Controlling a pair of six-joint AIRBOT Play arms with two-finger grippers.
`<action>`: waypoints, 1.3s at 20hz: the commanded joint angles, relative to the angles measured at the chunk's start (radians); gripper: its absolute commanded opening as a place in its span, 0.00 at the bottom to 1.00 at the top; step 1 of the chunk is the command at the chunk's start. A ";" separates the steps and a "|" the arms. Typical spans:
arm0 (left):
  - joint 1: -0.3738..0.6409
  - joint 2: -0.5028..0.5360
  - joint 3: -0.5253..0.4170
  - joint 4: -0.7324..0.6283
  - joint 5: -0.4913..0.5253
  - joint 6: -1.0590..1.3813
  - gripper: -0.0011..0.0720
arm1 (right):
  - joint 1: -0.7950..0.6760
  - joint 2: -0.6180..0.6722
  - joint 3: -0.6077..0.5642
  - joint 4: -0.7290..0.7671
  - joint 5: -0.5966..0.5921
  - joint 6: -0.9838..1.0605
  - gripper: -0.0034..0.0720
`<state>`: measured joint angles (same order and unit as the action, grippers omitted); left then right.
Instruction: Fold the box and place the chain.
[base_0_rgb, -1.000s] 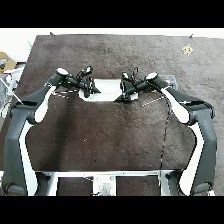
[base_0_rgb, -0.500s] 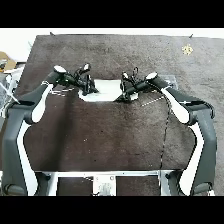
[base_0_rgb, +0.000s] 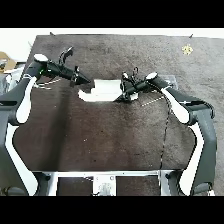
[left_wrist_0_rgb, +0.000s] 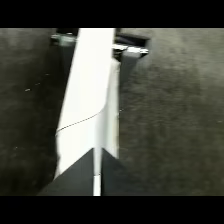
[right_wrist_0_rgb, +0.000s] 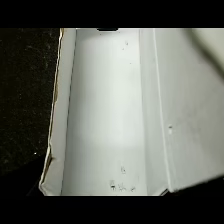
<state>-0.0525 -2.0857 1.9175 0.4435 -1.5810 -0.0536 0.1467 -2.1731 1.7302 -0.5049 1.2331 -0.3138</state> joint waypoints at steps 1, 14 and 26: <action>-0.051 0.005 -0.001 0.031 -0.018 -0.051 0.03 | 0.000 0.000 0.000 0.000 0.001 0.000 0.56; -0.119 -0.005 -0.001 0.031 0.396 -0.051 0.03 | 0.000 0.000 0.000 0.000 0.001 0.000 0.56; -0.119 -0.145 0.000 0.032 0.339 -0.069 0.03 | 0.000 0.000 0.000 0.000 0.001 0.000 0.56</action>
<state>-0.1707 -2.2215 1.9179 0.4652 -1.2274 -0.1246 0.1455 -2.1731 1.7302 -0.5037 1.2339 -0.3115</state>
